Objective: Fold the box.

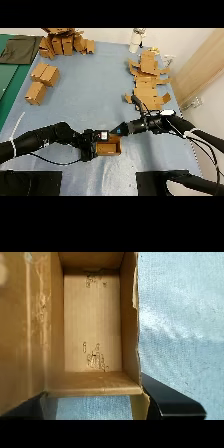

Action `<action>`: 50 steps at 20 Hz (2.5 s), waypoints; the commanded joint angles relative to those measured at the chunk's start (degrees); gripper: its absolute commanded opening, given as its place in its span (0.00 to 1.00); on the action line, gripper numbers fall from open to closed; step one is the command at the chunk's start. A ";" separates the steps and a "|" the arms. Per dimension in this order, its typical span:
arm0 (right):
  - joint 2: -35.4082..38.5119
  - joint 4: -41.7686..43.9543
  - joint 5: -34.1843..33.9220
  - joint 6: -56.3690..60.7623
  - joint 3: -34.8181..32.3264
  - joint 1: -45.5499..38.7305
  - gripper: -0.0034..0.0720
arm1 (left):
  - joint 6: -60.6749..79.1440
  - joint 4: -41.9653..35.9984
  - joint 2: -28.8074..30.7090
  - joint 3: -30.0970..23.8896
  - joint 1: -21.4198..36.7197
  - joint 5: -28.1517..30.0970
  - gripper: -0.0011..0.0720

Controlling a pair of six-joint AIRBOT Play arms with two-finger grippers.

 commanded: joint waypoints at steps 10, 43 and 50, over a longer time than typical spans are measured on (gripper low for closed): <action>16.35 -15.96 -22.73 1.49 -9.14 9.81 0.05 | 0.00 0.00 0.00 0.04 0.04 -0.09 0.83; 30.93 -49.22 -43.30 -6.60 -9.49 40.09 0.69 | 0.02 0.02 0.00 0.04 0.04 -0.07 0.83; 29.92 -50.99 -46.42 -6.58 -9.38 40.09 0.69 | 0.00 0.02 0.00 0.04 0.04 -0.07 0.83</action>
